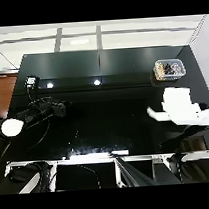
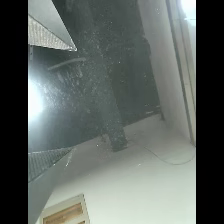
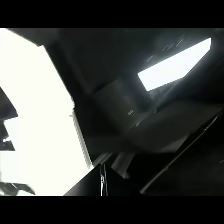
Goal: Fold the box and place the chain.
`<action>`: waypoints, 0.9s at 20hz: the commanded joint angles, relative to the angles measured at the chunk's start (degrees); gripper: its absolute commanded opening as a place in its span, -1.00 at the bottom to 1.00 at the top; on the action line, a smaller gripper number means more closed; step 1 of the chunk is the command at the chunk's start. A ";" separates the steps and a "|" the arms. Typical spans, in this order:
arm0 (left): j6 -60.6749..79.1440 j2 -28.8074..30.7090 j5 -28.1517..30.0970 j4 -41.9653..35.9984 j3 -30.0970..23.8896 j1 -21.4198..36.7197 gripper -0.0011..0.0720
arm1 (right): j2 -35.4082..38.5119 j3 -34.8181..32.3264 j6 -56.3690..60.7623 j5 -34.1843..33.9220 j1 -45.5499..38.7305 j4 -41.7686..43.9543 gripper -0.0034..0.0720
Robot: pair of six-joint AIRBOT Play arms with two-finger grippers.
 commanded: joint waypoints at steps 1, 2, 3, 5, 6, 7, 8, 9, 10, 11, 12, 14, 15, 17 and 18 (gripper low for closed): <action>0.02 -0.04 0.07 0.02 0.07 0.00 0.96 | 6.49 -7.04 -0.46 -1.38 0.17 3.76 -0.86; 0.02 -0.04 0.07 0.00 0.07 0.00 0.96 | 8.50 -9.44 -0.44 -1.70 0.46 5.57 -0.86; 0.00 -0.04 0.07 0.00 0.07 0.00 0.96 | 10.75 -11.96 -0.22 -2.19 1.20 7.26 -0.86; 0.00 -0.04 0.17 -0.02 0.07 0.00 0.96 | 15.32 -16.79 0.39 -3.80 4.00 10.73 -0.86; 0.00 -0.04 0.44 -0.02 0.04 0.00 0.96 | 17.66 -19.23 0.48 -4.63 6.14 12.59 -0.86; 0.00 -0.04 0.50 -0.02 0.04 0.00 0.96 | 19.78 -21.53 1.20 -6.08 8.59 13.94 -0.86; 0.00 -0.04 0.48 -0.02 0.04 0.00 0.96 | 22.21 -24.02 2.45 -8.63 11.67 14.93 -0.86; -0.02 -0.04 0.39 -0.13 0.07 -0.02 0.96 | 24.50 -26.47 4.04 -11.85 14.86 15.82 -0.86; -0.02 -0.04 0.24 -0.59 0.07 -0.07 0.96 | 26.82 -28.92 4.42 -15.26 18.80 17.25 -0.86; 0.00 -0.04 0.15 -1.36 0.07 -0.07 0.96 | 28.70 -31.15 4.98 -18.64 22.67 19.04 -0.86; 0.00 -0.04 0.17 -1.86 0.07 -0.24 0.96 | 30.25 -33.27 5.57 -22.51 27.15 21.31 -0.86; -0.02 -0.04 0.04 -2.95 0.07 -0.76 0.96 | 32.41 -37.33 6.23 -31.52 36.92 27.91 -0.86; -0.02 -0.04 -0.02 -3.10 0.07 -0.96 0.96 | 33.18 -38.71 6.19 -36.13 42.10 30.38 -0.86; -0.04 -0.07 -0.22 -3.30 0.07 -1.11 0.96 | 34.60 -40.11 2.01 -44.39 53.86 32.79 -0.86; -1.16 -0.22 -0.70 -3.30 0.07 -1.25 0.96 | 35.71 -40.13 -0.68 -48.24 59.49 32.61 -0.86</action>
